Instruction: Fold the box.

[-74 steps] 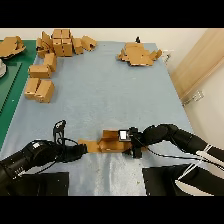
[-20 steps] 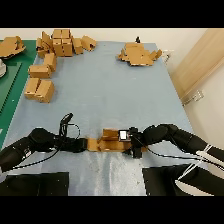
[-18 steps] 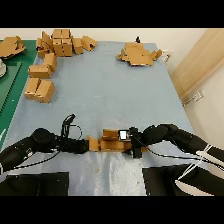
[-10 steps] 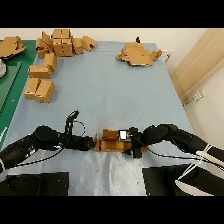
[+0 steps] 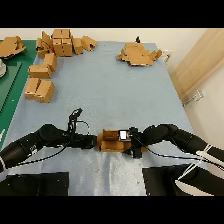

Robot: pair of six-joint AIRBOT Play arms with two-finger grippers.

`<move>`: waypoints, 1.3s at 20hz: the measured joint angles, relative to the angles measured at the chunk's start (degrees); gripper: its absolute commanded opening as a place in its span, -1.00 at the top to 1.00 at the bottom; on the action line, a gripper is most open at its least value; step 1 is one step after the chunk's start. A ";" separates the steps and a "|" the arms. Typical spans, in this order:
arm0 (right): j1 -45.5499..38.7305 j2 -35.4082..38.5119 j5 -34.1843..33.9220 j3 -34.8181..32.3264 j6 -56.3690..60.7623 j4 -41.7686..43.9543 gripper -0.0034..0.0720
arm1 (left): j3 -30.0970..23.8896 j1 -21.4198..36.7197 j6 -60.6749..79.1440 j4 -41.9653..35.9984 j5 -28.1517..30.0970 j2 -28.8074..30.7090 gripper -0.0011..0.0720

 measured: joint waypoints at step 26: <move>0.00 0.00 0.00 0.00 0.00 0.00 -0.40 | 2.99 -2.27 -14.43 12.76 -0.81 -0.11 -0.16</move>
